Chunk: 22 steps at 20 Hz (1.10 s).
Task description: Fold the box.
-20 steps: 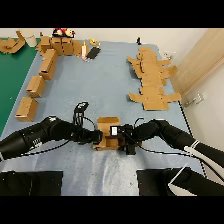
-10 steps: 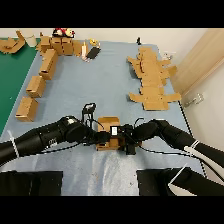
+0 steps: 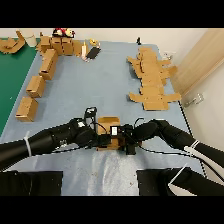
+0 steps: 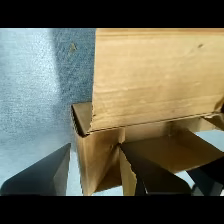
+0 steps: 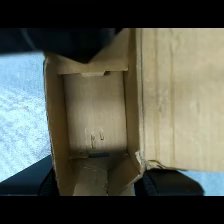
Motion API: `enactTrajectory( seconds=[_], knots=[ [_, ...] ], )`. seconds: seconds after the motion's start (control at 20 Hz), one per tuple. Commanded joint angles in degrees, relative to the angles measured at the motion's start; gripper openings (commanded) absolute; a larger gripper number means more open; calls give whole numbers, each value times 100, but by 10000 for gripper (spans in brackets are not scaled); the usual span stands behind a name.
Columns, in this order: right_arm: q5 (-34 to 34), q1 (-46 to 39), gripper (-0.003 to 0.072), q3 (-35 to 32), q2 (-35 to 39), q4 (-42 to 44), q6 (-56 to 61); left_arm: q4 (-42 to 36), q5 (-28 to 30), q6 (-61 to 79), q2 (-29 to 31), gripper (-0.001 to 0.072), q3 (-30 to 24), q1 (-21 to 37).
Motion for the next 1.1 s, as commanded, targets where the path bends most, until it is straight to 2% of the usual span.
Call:
enactTrajectory(
  seconds=[0.0,0.2,0.35,1.05],
  knots=[
    [0,2,503,0,-2,0,2,634,-485,-551,-337,471,376,-186],
    [0,2,503,0,-2,0,2,831,-780,-573,-715,470,911,-291],
    [0,2,502,0,-2,0,0,855,-1209,-568,-898,470,1117,-293],
    [0,2,503,0,-2,0,0,800,-1318,-551,-1095,467,1141,-293]
  ],
)
